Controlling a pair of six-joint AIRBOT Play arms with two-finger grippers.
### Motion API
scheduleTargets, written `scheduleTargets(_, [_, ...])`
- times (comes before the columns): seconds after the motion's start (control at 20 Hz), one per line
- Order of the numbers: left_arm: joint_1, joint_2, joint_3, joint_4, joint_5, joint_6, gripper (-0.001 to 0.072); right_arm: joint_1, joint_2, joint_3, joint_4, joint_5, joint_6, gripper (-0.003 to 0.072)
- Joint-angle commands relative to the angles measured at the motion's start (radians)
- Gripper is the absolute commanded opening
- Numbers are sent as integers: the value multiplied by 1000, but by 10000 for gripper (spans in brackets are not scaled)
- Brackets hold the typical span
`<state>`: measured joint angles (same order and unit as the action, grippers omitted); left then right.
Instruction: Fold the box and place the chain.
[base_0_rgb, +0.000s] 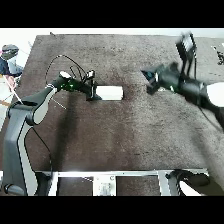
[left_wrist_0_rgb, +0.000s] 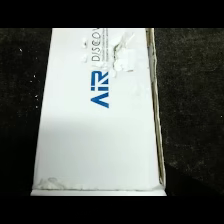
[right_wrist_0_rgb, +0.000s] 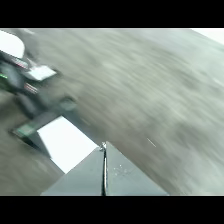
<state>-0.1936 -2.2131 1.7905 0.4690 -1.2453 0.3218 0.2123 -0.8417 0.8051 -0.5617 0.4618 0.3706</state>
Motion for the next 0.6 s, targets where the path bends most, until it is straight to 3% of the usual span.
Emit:
scheduleTargets(0.0, [0,0,0,-3,0,0,240,0,263,-324,-14,-299,17,8])
scheduleTargets(0.15, [0,0,0,-5,0,0,239,1,376,-497,-14,-367,17,8])
scheduleTargets(0.35, [0,0,0,-6,-16,-2,238,1,399,-534,-14,-365,16,8])
scheduleTargets(0.45, [4,5,5,-17,-26,-31,9,1,399,-534,-14,-365,16,8])
scheduleTargets(0.55, [13,30,6,-73,-27,-76,7,1,399,-534,-15,-365,16,8])
